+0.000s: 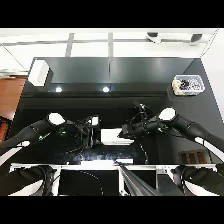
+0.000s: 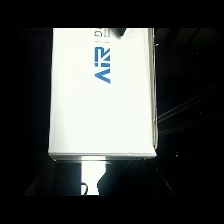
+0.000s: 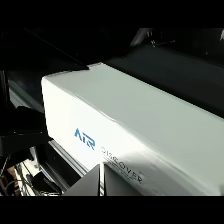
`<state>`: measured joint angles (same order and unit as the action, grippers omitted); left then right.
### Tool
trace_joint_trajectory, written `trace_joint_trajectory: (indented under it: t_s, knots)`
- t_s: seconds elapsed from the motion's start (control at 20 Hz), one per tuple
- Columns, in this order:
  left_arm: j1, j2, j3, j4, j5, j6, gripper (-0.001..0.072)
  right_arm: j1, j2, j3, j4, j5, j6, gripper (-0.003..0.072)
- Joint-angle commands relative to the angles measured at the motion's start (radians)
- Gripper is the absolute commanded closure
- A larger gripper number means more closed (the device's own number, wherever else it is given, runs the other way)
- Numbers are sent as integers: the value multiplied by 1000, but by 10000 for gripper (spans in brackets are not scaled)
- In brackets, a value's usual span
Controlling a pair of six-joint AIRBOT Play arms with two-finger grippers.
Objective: Fold the box and place the chain.
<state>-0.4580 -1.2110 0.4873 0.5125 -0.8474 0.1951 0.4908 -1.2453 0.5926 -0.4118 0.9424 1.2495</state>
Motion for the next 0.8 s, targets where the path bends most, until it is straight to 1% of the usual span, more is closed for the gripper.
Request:
trace_joint_trajectory:
  t_s: [0.0,0.15,0.2,0.25,0.3,0.4,0.5,0.6,0.7,0.75]
  knots:
    - [0,-1,1,-1,-1,-1,376,-8,5,12,-27,11,-50,637]
    - [0,-1,1,0,-16,-2,373,-82,87,69,-44,83,-61,637]
    - [2,0,1,8,-25,-12,287,-124,133,87,-65,105,-59,637]
    - [2,1,1,15,-27,-25,31,-169,178,99,-85,129,-46,637]
    - [2,10,2,32,-34,-75,-9,-221,223,108,-109,159,-27,637]
    - [2,61,3,156,-88,-160,-9,-345,314,120,-149,227,5,637]
    - [5,145,5,253,-137,-247,-9,-465,375,120,-147,271,5,637]
    - [4,246,17,307,-156,-333,-9,-576,397,120,-148,305,4,637]
    - [5,335,44,330,-146,-427,-9,-645,397,120,-164,311,3,637]
    - [4,355,66,348,-141,-490,-8,-666,397,120,-187,302,0,637]
